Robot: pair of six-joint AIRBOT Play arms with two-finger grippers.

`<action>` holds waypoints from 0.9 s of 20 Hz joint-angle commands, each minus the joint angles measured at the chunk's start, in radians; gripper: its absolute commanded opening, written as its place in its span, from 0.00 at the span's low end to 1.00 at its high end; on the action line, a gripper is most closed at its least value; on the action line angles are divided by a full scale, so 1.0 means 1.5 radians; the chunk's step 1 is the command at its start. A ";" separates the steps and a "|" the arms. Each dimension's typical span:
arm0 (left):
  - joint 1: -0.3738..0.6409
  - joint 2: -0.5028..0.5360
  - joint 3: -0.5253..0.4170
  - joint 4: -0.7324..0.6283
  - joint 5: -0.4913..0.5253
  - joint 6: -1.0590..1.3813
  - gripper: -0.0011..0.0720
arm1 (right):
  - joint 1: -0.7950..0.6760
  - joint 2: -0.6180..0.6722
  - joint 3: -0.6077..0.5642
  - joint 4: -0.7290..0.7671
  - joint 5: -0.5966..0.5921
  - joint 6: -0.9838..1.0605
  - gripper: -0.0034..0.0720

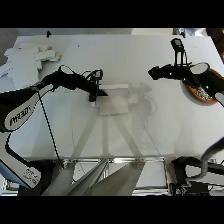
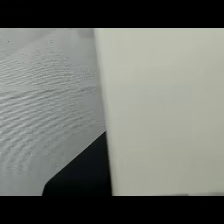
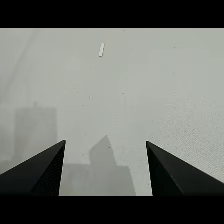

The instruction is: Fold the box and place the chain.

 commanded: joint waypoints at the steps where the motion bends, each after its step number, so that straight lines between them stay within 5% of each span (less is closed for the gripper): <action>1: 0.000 0.000 -0.001 0.038 -0.006 0.003 0.03 | 0.000 0.000 0.001 0.000 0.000 0.000 0.78; 12: 0.000 0.008 -0.001 -0.033 0.014 0.032 0.04 | 0.000 0.001 0.001 0.000 0.000 -0.001 0.78; 18: 0.000 0.008 -0.001 -0.031 0.013 0.030 0.04 | 0.000 0.001 0.001 0.000 -0.162 -0.115 0.78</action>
